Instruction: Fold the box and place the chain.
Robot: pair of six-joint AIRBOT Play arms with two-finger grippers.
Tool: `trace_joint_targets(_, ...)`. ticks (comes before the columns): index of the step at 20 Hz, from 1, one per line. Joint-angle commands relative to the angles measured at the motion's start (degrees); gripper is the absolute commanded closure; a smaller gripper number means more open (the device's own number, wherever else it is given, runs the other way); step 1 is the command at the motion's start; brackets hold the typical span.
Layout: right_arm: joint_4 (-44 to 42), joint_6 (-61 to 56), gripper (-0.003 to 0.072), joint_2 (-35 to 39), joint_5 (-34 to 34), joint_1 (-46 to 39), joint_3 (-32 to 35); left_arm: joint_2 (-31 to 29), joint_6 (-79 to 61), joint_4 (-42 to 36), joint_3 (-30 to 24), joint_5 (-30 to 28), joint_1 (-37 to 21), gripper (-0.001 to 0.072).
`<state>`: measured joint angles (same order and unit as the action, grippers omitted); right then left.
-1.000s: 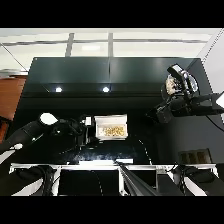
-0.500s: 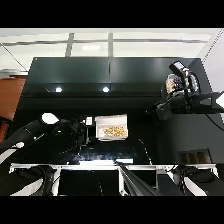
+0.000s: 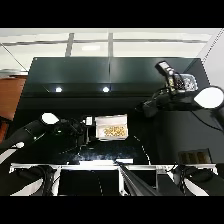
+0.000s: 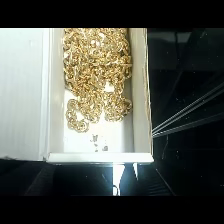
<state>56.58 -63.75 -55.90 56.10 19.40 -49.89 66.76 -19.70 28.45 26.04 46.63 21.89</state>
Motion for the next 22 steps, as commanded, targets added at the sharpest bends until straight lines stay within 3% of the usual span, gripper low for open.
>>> trace_joint_targets(1, -0.85, 0.52, 0.0050, -5.92, -6.03, 3.78, -0.17, 0.04, 0.02, 0.02, 0.04, -0.07, 0.04, 0.0357)
trace_joint_targets(8, -6.84, 13.92, 0.0050, -9.03, -2.71, 6.27, -0.15, 0.04, 0.00, 0.04, 0.04, -0.07, 0.07, 0.0356)
trace_joint_targets(15, -6.40, 27.02, 0.0050, -9.27, 6.05, 8.90, -0.15, 0.04, 0.00, 0.26, 0.02, -0.09, 0.24, 0.0355)
trace_joint_targets(18, -1.22, 28.06, 0.0049, -9.25, 9.16, 11.74, -0.15, 0.04, 0.00, 0.26, 0.02, -0.09, 0.24, 0.0354)
trace_joint_targets(22, -0.31, 28.89, 0.0049, -9.27, 9.09, 14.34, -0.13, 0.04, 0.02, 0.26, 0.02, -0.09, 0.24, 0.0354)
